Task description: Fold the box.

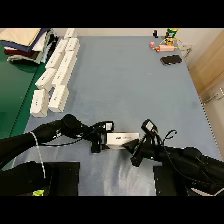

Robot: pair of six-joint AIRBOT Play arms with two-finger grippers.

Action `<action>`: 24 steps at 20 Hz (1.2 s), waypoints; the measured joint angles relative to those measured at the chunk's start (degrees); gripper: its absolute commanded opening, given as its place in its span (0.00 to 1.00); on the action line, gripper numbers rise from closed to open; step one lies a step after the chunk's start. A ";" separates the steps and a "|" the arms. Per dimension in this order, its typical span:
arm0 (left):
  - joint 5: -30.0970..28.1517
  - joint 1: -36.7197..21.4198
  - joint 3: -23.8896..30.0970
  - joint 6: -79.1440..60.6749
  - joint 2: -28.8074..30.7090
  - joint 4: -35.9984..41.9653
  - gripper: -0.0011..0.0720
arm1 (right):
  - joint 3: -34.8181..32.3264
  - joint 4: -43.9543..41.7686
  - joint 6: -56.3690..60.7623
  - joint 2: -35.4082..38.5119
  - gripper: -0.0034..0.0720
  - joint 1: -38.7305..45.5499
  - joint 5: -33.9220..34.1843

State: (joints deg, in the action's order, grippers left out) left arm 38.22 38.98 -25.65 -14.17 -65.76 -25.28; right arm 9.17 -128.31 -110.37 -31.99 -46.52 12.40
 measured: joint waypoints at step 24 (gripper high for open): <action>-4.39 -13.09 -8.48 18.38 0.09 -1.77 0.58 | 3.50 1.97 9.03 4.11 0.07 4.44 -11.10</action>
State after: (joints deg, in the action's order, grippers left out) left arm 33.82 25.89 -34.13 4.21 -65.67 -27.05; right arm 12.67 -126.34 -101.34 -27.88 -42.09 1.30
